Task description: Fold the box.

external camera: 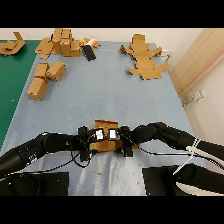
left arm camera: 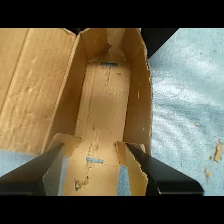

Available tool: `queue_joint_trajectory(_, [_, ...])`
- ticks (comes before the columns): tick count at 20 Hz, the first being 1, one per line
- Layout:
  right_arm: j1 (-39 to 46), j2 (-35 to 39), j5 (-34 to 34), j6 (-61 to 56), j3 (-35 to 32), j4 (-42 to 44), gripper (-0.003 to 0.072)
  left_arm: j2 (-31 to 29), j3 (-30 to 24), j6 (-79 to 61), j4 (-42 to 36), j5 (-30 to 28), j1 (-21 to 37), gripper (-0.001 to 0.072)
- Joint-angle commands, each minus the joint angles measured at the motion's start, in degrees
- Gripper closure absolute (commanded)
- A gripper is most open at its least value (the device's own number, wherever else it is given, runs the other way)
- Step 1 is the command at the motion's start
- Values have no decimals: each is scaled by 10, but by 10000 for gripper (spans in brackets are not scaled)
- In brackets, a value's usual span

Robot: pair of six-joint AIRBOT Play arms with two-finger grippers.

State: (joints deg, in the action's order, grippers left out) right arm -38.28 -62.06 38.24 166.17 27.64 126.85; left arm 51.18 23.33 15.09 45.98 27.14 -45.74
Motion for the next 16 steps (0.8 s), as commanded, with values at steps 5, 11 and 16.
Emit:
queue_joint_trajectory(5, [0, 0, 0, 0, 0, 0, 165, -1, 1, 19, 8, 7, 1, 580])
queue_joint_trajectory(11, [0, 0, 0, 0, 0, 0, 164, -88, 7, 388, 268, 75, 1, 700])
queue_joint_trajectory(16, [0, 0, 0, 0, 0, 0, 165, -259, 6, 692, 407, 150, 1, 699])
